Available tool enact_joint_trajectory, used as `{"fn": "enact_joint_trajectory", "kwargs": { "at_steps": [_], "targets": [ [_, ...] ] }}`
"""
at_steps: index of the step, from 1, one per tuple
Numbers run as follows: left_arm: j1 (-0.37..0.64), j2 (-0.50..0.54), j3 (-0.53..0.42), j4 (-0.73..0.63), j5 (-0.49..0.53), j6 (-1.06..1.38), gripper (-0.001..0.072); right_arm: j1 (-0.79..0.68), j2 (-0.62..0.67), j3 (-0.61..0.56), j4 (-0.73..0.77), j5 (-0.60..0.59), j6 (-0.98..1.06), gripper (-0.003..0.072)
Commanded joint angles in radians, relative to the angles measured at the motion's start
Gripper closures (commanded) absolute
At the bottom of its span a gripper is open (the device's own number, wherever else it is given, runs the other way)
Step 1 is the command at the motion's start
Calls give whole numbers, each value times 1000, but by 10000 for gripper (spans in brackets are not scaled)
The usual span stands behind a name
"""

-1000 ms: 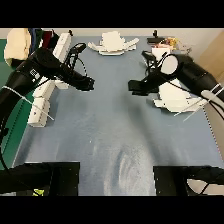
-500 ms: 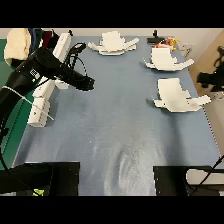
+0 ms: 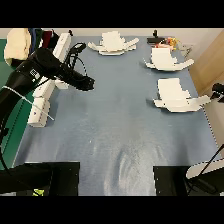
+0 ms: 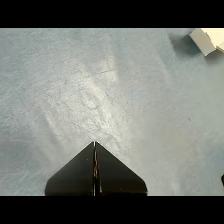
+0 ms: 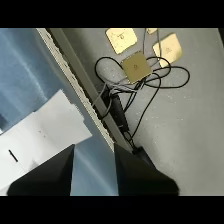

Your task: Fold the box.

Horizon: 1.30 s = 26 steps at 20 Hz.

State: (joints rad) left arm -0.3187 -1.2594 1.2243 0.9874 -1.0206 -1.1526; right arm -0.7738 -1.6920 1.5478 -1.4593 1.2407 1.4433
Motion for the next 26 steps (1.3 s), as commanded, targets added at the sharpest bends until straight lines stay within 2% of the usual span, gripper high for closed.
{"fn": "enact_joint_trajectory", "kwargs": {
  "at_steps": [1, 4, 9, 11, 12, 14, 15, 17, 20, 26],
  "targets": [
    [0, 0, 1, 0, 0, 0, 696, -27, -87, 89, 93, 8, -107, 301],
    [0, 0, 1, 0, 0, 0, 696, -27, -152, 145, 208, 43, -173, 301],
    [0, 0, 1, 0, 0, 0, 696, -26, -211, 177, 234, 144, -196, 310],
    [0, 0, 1, 0, 0, 0, 696, -26, -206, 177, 263, 188, -203, 408],
    [0, 0, 1, 0, 0, 0, 696, -26, -201, 177, 303, 217, -237, 501],
    [0, 0, 1, 0, 0, 0, 696, -26, -188, 177, 404, 286, -277, 600],
    [0, 0, 1, 0, 0, 0, 696, -23, -180, 177, 463, 322, -287, 683],
    [0, 0, 1, 0, 0, 0, 696, -13, -170, 171, 583, 380, -293, 683],
    [0, 0, 1, 0, 0, 0, 696, 40, -123, 67, 737, 388, -294, 684],
    [0, 0, 1, 0, 0, 0, 696, 214, 141, -348, 739, 216, -293, 684]
  ]
}}
